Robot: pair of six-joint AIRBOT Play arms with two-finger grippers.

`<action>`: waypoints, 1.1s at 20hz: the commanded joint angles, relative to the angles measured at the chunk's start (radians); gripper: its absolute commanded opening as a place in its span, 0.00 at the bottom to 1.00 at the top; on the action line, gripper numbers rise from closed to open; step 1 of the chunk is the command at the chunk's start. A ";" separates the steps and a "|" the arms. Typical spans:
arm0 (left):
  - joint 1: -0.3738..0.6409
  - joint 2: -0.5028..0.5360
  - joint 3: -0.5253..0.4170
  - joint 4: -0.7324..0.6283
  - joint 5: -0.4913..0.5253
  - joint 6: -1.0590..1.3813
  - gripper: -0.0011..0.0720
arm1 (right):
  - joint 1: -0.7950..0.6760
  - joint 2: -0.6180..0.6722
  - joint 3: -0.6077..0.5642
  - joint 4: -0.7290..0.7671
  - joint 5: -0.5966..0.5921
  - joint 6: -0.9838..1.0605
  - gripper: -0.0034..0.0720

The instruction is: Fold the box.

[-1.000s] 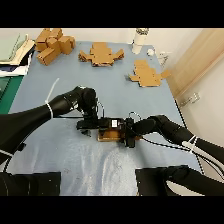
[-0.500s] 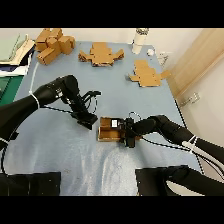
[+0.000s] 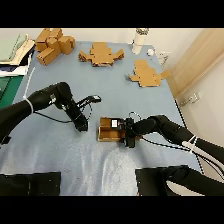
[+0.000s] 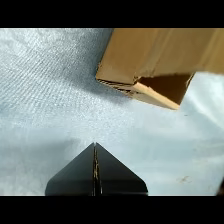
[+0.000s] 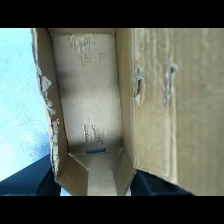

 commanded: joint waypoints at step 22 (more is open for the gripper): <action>-0.002 0.109 -0.289 -0.340 0.346 0.734 0.97 | 0.000 0.000 0.000 0.000 0.001 0.000 0.72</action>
